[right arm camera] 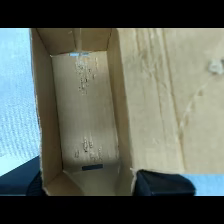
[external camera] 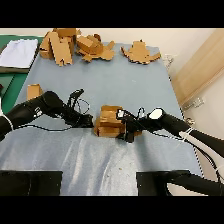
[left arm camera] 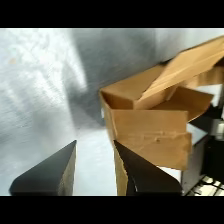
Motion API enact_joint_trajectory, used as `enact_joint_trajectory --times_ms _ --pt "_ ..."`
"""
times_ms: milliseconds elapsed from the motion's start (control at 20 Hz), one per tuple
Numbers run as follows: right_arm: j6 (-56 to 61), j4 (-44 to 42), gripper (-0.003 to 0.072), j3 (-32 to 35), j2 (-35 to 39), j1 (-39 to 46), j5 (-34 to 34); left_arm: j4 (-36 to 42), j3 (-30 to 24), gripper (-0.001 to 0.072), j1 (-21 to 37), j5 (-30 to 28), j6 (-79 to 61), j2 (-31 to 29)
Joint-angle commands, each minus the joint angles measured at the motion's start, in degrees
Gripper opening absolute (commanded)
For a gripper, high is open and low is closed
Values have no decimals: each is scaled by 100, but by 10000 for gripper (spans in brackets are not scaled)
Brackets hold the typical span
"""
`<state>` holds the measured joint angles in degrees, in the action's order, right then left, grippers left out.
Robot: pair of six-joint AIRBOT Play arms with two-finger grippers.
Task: Fold the box.
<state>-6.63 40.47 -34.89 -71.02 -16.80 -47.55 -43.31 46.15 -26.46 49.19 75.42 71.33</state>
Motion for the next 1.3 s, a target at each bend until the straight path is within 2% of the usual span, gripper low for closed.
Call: enact_joint_trajectory --times_ms 0,250,300,350,650,850,1100,1250 --pt "2 0 607 -2 -4 -4 -2 538 70 336 2 -20 -20 0" --pt "2 0 607 -2 -4 -7 -2 656 68 339 0 101 -133 0" --pt "2 0 607 -2 -4 -7 -2 649 68 431 0 98 -166 0" --pt "2 0 607 -2 -4 -7 -2 649 68 486 -2 98 -284 2" --pt "2 2 607 -2 -4 -7 -2 463 96 486 -382 28 -229 4" --pt "2 0 607 -2 -4 -7 -2 -448 354 485 -748 -57 632 4" --pt "2 0 607 -2 -4 -7 -2 -2264 925 485 -1279 -48 1912 79" --pt "2 0 607 -2 -4 -7 -4 -2472 1196 485 -1513 146 2164 393"
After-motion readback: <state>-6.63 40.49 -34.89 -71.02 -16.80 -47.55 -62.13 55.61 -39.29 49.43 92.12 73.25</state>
